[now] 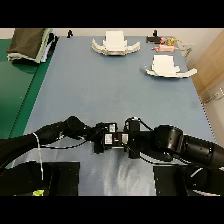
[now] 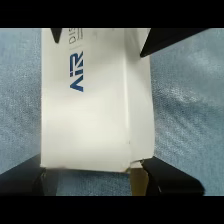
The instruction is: Fold the box.
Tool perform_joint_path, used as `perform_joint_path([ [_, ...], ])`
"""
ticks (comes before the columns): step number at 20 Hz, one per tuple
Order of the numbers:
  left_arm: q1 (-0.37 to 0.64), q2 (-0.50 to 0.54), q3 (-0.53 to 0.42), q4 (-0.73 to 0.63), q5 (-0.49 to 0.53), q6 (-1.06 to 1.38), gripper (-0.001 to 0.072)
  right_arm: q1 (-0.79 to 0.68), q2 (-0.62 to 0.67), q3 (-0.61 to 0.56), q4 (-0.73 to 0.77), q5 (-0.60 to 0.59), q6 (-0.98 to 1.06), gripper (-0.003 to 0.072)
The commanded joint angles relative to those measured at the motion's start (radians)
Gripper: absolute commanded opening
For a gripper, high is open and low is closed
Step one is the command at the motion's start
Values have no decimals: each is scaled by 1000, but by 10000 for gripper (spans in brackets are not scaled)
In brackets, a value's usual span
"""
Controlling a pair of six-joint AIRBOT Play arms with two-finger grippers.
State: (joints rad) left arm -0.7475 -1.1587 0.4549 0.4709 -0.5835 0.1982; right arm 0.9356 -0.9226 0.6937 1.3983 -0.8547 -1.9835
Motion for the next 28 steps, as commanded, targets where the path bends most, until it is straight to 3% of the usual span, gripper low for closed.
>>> perform_joint_path([
  [1,0,-1,0,0,0,-1,512,2,15,1,8,2,1,474],
  [17,0,-1,0,0,0,-1,512,-1,-38,43,-15,7,13,473],
  [23,0,-1,0,0,0,-1,512,2,21,54,59,-13,12,474],
  [25,0,-1,0,0,0,0,512,2,17,54,87,-37,12,616],
  [28,0,-1,0,0,0,-1,512,2,-9,53,95,-37,11,616],
])
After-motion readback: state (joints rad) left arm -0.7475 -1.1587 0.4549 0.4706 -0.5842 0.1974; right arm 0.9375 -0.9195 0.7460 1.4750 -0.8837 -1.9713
